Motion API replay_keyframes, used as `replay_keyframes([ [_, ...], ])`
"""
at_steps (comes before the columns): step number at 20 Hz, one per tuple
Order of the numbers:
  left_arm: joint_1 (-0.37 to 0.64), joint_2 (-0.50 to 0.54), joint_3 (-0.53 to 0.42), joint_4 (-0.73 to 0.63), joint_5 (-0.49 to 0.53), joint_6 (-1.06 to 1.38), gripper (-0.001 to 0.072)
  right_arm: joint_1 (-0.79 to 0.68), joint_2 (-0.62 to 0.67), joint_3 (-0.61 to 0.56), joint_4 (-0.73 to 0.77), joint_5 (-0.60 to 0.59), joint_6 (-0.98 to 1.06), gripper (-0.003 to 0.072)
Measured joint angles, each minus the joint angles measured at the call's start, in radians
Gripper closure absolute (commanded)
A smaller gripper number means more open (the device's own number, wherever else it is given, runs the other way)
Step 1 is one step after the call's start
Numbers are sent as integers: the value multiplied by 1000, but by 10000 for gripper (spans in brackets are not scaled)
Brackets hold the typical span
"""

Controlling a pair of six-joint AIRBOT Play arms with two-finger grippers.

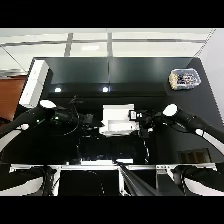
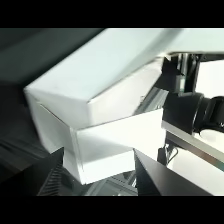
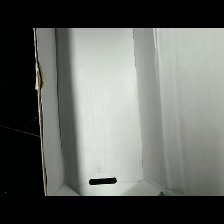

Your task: Fold the box and place the chain.

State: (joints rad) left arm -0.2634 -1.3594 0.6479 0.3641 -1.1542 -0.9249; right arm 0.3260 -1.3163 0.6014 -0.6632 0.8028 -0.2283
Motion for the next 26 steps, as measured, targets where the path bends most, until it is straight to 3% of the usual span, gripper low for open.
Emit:
replay_keyframes([
  [3, -66, 2, 55, 68, 16, -84, 208, 0, 0, 0, 0, 0, 0, 424],
  [11, -195, 35, 208, 409, 91, -502, 208, 0, 0, 0, 0, 0, 0, 423],
  [19, -314, 39, 235, 652, 198, -856, 208, 0, 0, 0, 0, 0, 0, 424],
  [26, -343, 31, 236, 718, 230, -968, 208, 0, 0, 0, 0, 0, 0, 424],
])
